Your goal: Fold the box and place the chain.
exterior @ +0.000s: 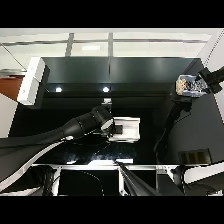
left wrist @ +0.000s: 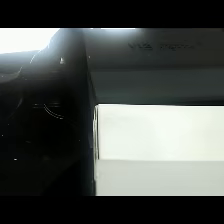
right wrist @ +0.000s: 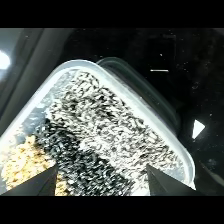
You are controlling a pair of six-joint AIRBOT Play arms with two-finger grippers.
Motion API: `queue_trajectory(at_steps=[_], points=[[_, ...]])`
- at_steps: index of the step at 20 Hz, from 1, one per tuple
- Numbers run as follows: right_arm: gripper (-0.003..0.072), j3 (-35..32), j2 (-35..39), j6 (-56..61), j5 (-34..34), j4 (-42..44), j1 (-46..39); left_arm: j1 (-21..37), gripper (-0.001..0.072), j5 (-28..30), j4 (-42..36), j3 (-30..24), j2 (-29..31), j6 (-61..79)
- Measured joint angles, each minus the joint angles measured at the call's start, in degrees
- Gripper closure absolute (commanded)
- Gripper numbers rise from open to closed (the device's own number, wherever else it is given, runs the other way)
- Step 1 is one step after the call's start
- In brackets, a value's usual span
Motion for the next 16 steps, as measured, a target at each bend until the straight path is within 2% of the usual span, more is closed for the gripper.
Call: queue_trajectory(at_steps=[8,9,10,13,14,16], points=[[0.0093,0.09,-2.8,0.39,-3.85,-1.07,0.02,0.0,0.0676,-0.17,-0.02,0.0,0.0,-0.09],[0.0159,0.09,-3.08,0.42,-4.35,-1.09,0.02,0.0,0.0676,-0.17,-0.04,0.0,0.0,-0.09],[0.016,0.07,-3.34,0.46,-4.63,-1.31,0.0,0.0,0.0676,-0.2,-0.04,0.0,0.0,-0.09],[0.0531,0.07,-3.8,0.39,-5.88,-1.53,0.0,0.0,0.0676,-0.24,-0.07,0.0,0.0,-0.07],[0.063,0.07,-3.87,0.11,-6.19,-1.53,0.0,0.0,0.0676,-0.24,-0.07,0.02,0.0,-0.07],[0.0633,0.13,-3.96,-1.4,-6.43,-1.22,0.0,0.0,0.0676,-0.24,-0.07,0.0,0.0,-0.02]])
